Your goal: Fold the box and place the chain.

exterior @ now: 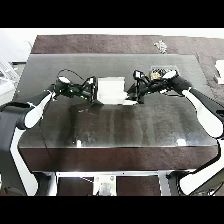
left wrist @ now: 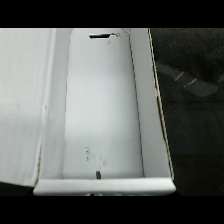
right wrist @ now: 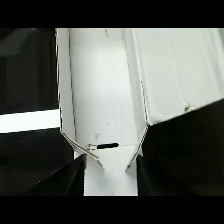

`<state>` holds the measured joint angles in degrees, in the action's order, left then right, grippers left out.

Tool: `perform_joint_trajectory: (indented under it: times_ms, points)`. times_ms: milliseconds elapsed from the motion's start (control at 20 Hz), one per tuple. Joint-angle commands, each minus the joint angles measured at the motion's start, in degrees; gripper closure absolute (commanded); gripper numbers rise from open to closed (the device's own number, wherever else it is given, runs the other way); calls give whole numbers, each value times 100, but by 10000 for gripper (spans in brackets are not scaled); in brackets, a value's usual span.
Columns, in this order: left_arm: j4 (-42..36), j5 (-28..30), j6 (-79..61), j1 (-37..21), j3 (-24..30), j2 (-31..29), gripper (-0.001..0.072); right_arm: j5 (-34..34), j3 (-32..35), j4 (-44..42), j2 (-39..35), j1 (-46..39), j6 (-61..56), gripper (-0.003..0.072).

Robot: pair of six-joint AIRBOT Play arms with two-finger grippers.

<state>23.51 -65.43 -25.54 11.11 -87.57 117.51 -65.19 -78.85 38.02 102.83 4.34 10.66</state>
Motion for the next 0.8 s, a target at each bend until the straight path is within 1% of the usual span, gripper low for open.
perform_joint_trajectory:
  times_ms: [0, 50, 200, 350, 450, 500, 600, 650, 700, 750]
  points:
    - [2, -4, 0, 2, -4, -2, 225, 68, 2, -48, 61, 83, 13, 411]
    - [2, -4, 0, 2, -4, -2, 225, 70, 2, -131, 66, 103, 33, 428]
    - [2, -4, 0, 2, -4, -2, 225, 83, 2, -566, 81, 219, 210, 428]
    - [2, -4, 0, 2, -4, -2, 225, 229, 2, -660, 188, 356, 205, 426]
    - [2, 4, 0, 2, -4, -2, 225, 260, 2, -717, 273, 442, 203, 395]
    - [2, 2, 0, 2, -4, -2, 225, 264, 2, -715, 304, 463, 203, 356]
    - [2, 0, 0, 2, -4, -2, 225, 284, 2, -719, 328, 463, 203, 303]
    - [2, 0, 0, 2, -4, -2, 225, 282, 2, -721, 328, 455, 203, 227]
    - [2, 2, 0, 2, -4, -2, 225, 284, 2, -719, 328, 452, 205, 116]
    - [2, 2, 0, 2, -4, -2, 225, 282, 2, -715, 328, 452, 205, 112]
